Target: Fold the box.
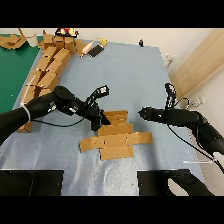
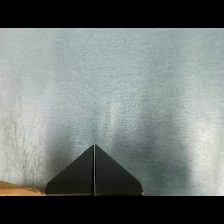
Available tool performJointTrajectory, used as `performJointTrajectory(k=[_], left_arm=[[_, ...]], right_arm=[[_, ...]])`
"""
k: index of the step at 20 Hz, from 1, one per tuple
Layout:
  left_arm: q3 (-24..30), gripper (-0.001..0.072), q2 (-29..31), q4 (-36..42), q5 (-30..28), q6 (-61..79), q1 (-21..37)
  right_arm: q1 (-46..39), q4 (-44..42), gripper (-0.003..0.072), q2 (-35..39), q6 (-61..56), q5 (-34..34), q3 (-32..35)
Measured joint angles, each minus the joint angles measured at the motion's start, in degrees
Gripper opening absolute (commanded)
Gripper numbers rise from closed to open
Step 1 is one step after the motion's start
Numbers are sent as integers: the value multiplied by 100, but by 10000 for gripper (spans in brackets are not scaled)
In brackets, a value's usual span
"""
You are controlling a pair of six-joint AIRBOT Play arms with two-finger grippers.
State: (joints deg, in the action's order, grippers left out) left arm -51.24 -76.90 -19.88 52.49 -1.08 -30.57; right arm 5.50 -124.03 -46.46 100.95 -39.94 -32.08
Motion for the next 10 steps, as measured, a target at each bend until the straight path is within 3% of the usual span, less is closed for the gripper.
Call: performJointTrajectory(k=[4,10], left_arm=[[647,9,479,164,-691,603,-356],[1204,9,656,221,-1268,957,-739]], right_arm=[[-9,20,13,-13,0,9,-4],[-9,20,13,-116,-2,28,-7]])
